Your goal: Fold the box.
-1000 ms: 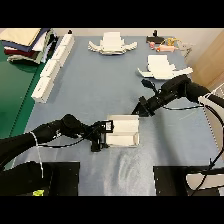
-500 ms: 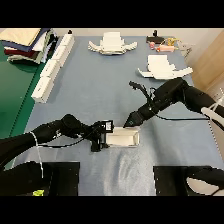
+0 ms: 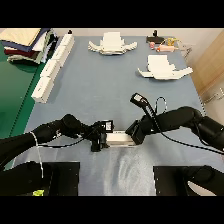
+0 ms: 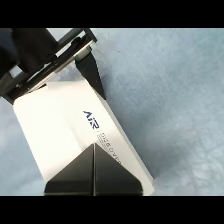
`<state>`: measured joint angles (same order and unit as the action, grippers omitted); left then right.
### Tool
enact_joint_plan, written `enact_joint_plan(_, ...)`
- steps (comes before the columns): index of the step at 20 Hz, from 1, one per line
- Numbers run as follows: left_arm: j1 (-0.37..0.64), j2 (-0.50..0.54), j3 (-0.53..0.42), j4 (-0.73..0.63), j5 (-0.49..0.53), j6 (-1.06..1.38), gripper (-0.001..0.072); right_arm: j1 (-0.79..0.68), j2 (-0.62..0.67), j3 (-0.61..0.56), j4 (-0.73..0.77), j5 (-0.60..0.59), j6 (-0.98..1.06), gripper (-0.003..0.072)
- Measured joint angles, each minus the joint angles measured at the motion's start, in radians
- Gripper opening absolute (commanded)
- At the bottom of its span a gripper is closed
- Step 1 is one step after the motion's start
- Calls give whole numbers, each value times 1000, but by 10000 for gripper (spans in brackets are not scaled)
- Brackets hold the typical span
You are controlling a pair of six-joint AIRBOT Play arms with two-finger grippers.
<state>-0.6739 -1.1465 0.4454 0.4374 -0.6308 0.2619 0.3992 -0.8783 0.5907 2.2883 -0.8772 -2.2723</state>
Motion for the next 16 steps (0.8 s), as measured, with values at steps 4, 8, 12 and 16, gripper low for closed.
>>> enact_joint_plan(4,0,0,0,0,0,0,525,82,60,-45,-77,101,-5,87)
enact_joint_plan(8,0,0,0,0,0,0,525,130,80,-56,-148,142,-8,355)
enact_joint_plan(12,0,0,0,0,0,0,525,152,86,-49,-200,154,-46,514)
enact_joint_plan(16,0,0,0,0,0,0,525,177,87,-35,-218,152,-112,531)
